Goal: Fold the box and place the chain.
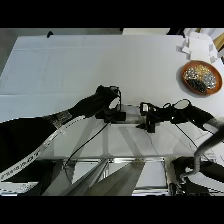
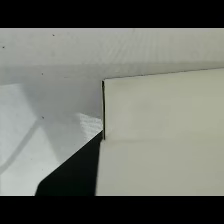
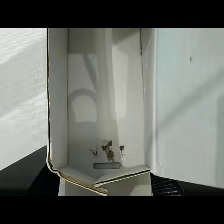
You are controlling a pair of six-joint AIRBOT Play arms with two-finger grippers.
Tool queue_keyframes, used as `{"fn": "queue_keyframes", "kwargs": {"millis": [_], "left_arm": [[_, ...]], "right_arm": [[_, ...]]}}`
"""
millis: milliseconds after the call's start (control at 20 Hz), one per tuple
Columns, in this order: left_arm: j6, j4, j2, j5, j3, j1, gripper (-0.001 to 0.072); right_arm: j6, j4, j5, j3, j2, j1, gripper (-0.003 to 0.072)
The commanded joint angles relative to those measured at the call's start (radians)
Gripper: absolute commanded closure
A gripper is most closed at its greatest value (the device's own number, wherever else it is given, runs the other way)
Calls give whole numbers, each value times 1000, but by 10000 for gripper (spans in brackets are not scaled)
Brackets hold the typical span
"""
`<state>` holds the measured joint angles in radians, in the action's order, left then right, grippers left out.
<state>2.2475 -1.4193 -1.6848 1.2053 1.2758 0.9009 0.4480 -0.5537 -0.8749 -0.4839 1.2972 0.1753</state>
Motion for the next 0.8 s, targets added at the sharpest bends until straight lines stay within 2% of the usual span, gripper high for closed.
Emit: {"fn": "queue_keyframes", "kwargs": {"millis": [0,50,100,350,600,750], "left_arm": [[3,1,7,3,1,0,544],[3,0,13,3,1,-2,453],[3,0,21,3,1,-5,417],[-50,-10,78,2,1,-21,417],[-331,-11,201,21,1,-83,417],[-532,-44,288,-3,-16,-132,416]], "right_arm": [[-2,1,0,-1,-1,0,287],[-2,1,0,-1,-1,0,287],[-2,1,0,-1,-1,0,287],[-2,1,0,-1,-1,0,287],[-2,1,0,-1,-1,0,287],[-2,1,0,-1,-1,0,287]]}}
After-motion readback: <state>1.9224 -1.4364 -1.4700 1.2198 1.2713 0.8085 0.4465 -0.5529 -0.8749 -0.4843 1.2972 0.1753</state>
